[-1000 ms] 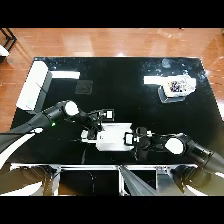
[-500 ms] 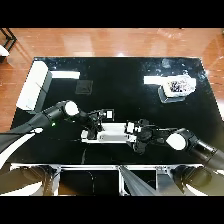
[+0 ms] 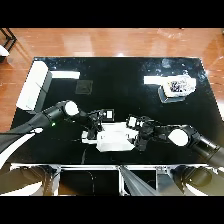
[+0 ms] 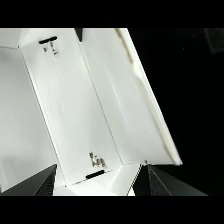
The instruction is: Fold the box and place the chain.
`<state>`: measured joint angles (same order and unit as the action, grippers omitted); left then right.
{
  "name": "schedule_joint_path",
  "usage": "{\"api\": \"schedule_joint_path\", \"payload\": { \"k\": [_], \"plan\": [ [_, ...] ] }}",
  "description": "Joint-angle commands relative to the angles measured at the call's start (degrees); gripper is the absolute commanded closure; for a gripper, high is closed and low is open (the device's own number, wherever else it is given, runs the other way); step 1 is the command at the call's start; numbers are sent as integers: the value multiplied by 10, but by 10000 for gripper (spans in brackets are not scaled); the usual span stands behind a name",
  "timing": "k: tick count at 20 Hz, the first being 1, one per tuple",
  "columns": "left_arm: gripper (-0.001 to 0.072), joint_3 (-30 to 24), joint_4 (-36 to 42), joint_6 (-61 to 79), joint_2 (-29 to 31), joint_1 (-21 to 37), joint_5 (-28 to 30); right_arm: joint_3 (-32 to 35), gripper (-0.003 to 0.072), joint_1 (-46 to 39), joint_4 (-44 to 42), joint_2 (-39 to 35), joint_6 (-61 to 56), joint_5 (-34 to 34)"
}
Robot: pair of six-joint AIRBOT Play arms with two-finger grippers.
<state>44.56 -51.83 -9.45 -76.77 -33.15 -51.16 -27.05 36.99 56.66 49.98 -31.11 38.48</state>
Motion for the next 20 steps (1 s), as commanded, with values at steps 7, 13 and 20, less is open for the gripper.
{"api": "schedule_joint_path", "payload": {
  "k": [7, 13, 20],
  "plan": [
    [687, 0, 0, 0, 0, 0, 0, 3, -6, -1, 188, 0, -121, 94],
    [687, 0, 0, 0, 0, 0, -1, 40, -6, 19, 51, 0, -59, 106],
    [687, 0, 0, 0, 0, 0, -1, 44, -5, 46, 33, 1, -77, -31]
  ]
}}
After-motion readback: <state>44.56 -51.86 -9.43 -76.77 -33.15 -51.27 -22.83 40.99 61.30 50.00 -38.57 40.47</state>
